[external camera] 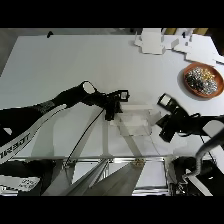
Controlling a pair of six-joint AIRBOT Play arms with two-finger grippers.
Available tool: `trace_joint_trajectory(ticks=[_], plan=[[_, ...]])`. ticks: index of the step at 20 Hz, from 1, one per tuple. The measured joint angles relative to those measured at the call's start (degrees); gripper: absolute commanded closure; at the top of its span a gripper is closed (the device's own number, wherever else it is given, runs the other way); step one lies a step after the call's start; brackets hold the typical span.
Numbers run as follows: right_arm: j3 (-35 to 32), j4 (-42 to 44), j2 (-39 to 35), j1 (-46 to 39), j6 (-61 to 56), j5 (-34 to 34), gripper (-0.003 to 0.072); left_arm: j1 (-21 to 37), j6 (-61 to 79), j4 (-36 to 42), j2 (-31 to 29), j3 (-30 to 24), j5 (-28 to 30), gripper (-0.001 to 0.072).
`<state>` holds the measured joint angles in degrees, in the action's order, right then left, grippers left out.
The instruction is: Fold the box and place the chain.
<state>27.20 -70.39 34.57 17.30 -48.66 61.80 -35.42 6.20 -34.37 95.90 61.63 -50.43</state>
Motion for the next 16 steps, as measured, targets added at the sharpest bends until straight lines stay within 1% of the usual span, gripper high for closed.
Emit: trace_joint_trajectory(ticks=[1,2,3,4,5,6,7,8,10,13,16], plan=[[-0.63,-0.13,0.00,2.05,1.46,0.44,0.0615,0.00,0.00,0.00,0.00,-0.02,0.02,0.0700],[-1.46,-0.26,0.00,4.15,2.62,0.59,0.0528,0.00,0.00,0.00,0.02,0.00,0.02,0.0700],[-2.29,-0.74,0.00,5.90,3.61,0.70,0.0381,0.00,0.00,0.00,0.00,-0.02,0.02,0.0700],[-3.19,-1.42,0.00,7.48,4.55,0.72,0.0267,0.00,0.00,0.02,0.00,-0.02,0.02,0.0700],[-4.09,-2.29,0.00,8.63,5.90,0.44,0.0233,0.00,0.00,0.02,0.02,0.00,0.02,0.0700],[-4.98,-3.17,-0.02,9.42,7.74,-0.04,0.0176,0.00,0.00,0.02,0.02,-0.02,0.02,0.0700],[-6.08,-4.13,-0.26,10.01,10.38,-1.01,0.0097,0.00,0.00,0.02,0.02,-0.02,0.02,0.0700],[-7.23,-4.87,-0.66,10.43,13.29,-2.16,-0.0011,0.00,0.00,0.02,0.02,0.00,0.02,0.0700],[-9.81,-5.75,-1.75,10.97,18.78,-6.10,-0.0015,0.00,0.00,0.04,0.02,-0.02,0.04,0.0700],[-13.35,-5.92,-2.21,11.34,23.23,-14.56,-0.0014,0.00,0.00,0.04,0.02,-0.02,0.04,0.0700],[-15.21,-5.79,0.13,11.47,24.98,-21.24,-0.0013,0.00,-0.02,0.07,0.02,-0.02,0.04,0.0700]])
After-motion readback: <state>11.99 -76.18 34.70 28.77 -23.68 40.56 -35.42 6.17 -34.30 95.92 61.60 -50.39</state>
